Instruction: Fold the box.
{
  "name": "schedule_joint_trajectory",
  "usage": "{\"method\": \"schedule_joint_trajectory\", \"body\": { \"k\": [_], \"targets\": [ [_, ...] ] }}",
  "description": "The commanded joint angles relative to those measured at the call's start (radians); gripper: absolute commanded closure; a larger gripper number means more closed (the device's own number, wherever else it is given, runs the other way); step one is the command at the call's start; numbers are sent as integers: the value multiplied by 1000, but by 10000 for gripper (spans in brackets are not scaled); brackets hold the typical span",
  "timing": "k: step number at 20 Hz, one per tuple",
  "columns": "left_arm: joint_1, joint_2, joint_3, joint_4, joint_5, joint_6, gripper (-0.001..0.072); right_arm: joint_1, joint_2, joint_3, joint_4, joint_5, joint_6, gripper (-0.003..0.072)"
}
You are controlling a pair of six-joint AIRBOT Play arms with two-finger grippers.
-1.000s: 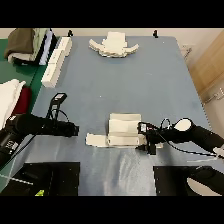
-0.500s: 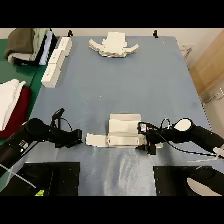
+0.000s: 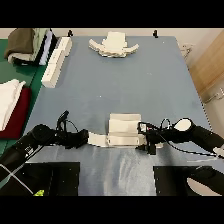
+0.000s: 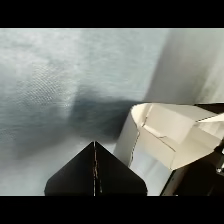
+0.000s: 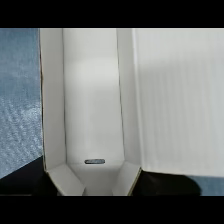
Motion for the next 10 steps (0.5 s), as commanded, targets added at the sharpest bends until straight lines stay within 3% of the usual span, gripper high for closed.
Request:
{"method": "schedule_joint_trajectory", "body": {
  "k": [1, 6, 7, 8, 10],
  "targets": [
    [-71, 0, -2, -144, 57, 95, 694, -1, 1, 0, 0, 0, 0, 176],
    [-142, 0, -2, -378, 59, 297, 691, -1, 1, 0, 0, 0, 0, 176],
    [-145, 0, -2, -380, 59, 296, 595, -1, 1, 0, 0, 0, 0, 176],
    [-146, 0, -2, -380, 66, 291, 291, -1, 1, 0, 0, 0, 0, 176],
    [-146, 0, -2, -381, 80, 288, 258, -1, 1, 0, 0, 0, 0, 176]
  ]
}}
